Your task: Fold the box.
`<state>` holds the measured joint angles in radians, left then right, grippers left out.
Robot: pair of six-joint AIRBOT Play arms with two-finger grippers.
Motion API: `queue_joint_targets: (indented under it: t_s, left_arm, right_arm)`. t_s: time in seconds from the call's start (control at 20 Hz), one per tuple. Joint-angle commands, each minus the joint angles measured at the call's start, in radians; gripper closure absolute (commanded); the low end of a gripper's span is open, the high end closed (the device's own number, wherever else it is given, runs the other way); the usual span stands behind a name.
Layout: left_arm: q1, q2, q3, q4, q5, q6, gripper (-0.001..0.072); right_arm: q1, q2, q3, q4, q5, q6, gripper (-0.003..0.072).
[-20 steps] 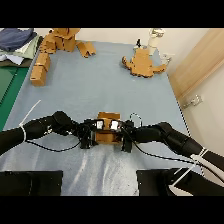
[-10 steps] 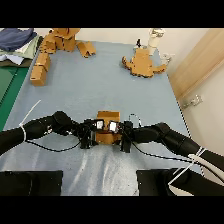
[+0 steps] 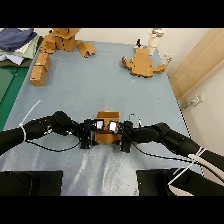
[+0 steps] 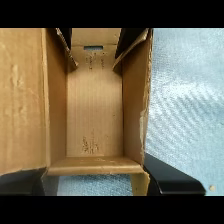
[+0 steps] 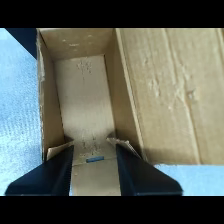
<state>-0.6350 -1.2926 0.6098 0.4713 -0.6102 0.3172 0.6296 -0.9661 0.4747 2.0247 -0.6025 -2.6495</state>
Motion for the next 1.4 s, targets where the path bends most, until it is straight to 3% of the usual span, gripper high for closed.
queue_joint_targets:
  t_s: [0.0, 0.3, 0.45, 0.5, 0.55, 0.6, 0.7, 0.85, 1.05, 1.35]
  left_arm:
    - [0.000, 0.000, 0.000, 0.000, 0.000, 0.000, 0.0374]
    - [0.000, 0.000, 0.000, 0.000, 0.000, 0.000, 0.0374]
    - [0.000, 0.000, 0.000, 0.000, 0.000, 0.000, 0.0374]
    - [0.000, 0.000, 0.000, 0.000, 0.000, 0.000, 0.0374]
    - [0.000, 0.000, 0.000, 0.000, 0.000, 0.000, 0.0374]
    - [0.000, 0.000, 0.000, 0.000, 0.000, 0.000, 0.0374]
    - [0.000, 0.000, 0.000, 0.000, 0.000, 0.000, 0.0374]
    - [0.000, 0.000, 0.000, 0.000, 0.000, 0.000, 0.0374]
    - [0.000, 0.000, 0.000, 0.000, 0.000, 0.000, 0.0374]
    - [0.000, 0.000, 0.000, 0.000, 0.000, 0.000, 0.0374]
  right_arm:
    - [0.001, -0.001, 0.000, -0.001, 0.000, 0.000, 0.0235]
    - [-0.001, -0.001, 0.000, -0.012, 0.000, 0.001, 0.0244]
    - [-0.004, 0.011, 0.000, -0.180, -0.016, 0.180, 0.0247]
    - [-0.011, 0.026, 0.002, -0.287, -0.043, 0.298, 0.0313]
    - [-0.018, 0.048, 0.011, -0.419, -0.100, 0.454, 0.0569]
    - [-0.019, 0.071, 0.026, -0.545, -0.166, 0.604, 0.0682]
    - [-0.019, 0.130, 0.051, -0.731, -0.293, 0.842, 0.0683]
    - [-0.019, 0.217, 0.066, -0.827, -0.437, 1.092, 0.0683]
    - [-0.043, 0.242, 0.064, -0.771, -0.638, 1.447, 0.0683]
    - [-0.140, 0.185, 0.011, -0.504, -0.536, 1.516, 0.0683]
